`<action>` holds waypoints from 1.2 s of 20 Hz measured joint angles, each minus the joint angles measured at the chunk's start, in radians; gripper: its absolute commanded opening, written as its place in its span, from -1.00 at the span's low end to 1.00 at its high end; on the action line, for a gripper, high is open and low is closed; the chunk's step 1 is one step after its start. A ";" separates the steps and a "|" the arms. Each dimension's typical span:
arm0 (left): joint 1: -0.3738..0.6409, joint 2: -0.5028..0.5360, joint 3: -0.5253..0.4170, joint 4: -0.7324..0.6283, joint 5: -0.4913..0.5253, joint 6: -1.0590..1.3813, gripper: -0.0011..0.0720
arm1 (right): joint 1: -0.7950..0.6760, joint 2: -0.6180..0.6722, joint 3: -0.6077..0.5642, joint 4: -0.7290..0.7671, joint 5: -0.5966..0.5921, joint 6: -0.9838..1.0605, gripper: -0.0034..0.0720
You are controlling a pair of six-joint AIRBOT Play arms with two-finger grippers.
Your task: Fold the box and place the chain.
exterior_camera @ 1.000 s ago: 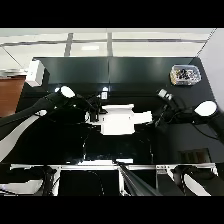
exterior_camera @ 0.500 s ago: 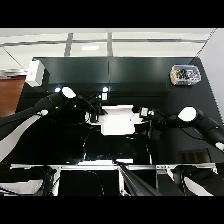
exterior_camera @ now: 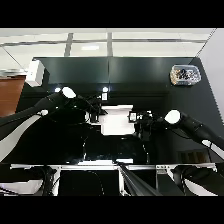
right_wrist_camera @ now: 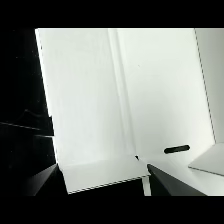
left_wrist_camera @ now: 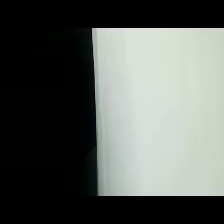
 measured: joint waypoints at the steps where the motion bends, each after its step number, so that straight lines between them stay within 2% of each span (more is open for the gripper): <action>1: 0.000 0.000 0.000 0.001 0.000 0.000 -0.90 | 0.002 -0.002 0.000 0.000 -0.010 -0.002 0.78; 6: 0.000 0.000 0.001 0.002 0.000 0.000 -0.90 | 0.005 -0.005 0.000 -0.007 -0.019 -0.029 0.78; 15: 0.000 0.000 0.002 -0.001 -0.001 0.002 -0.90 | 0.001 -0.005 0.029 -0.024 0.061 -0.163 0.78; 24: 0.000 0.000 0.002 -0.002 0.000 0.002 -0.90 | -0.042 0.000 0.057 -0.074 0.116 -0.196 0.78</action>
